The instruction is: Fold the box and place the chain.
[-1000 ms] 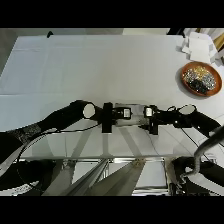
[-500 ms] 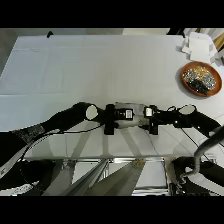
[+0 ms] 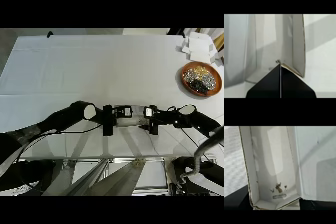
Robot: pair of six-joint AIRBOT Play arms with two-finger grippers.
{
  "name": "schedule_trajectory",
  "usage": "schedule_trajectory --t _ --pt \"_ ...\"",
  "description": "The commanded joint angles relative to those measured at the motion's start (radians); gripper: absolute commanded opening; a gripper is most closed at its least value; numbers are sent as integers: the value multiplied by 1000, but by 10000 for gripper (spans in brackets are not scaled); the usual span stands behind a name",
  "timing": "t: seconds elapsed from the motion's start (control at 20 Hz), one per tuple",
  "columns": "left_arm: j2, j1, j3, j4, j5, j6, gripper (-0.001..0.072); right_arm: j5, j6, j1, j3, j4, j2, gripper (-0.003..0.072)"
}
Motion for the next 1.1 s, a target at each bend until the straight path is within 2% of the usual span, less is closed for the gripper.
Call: schedule_trajectory --t 0.0,0.15,0.3,0.55,0.7,0.8,1.05 --pt "74 35 0 124 -92 -267 2 0 1 1 1 0 0 401" --pt "174 81 0 151 -164 -446 2 0 1 1 1 0 0 401" --pt "274 131 -18 148 -186 -606 2 0 1 1 1 0 0 401" --pt "381 235 -174 138 -169 -842 3 0 1 1 1 0 0 401" --pt "365 262 -295 16 -74 -909 3 0 1 1 1 0 0 401" --pt "333 268 -343 -60 -21 -906 3 0 1 0 1 0 0 401" --pt "228 262 -354 -173 67 -884 8 0 1 1 1 0 0 401"
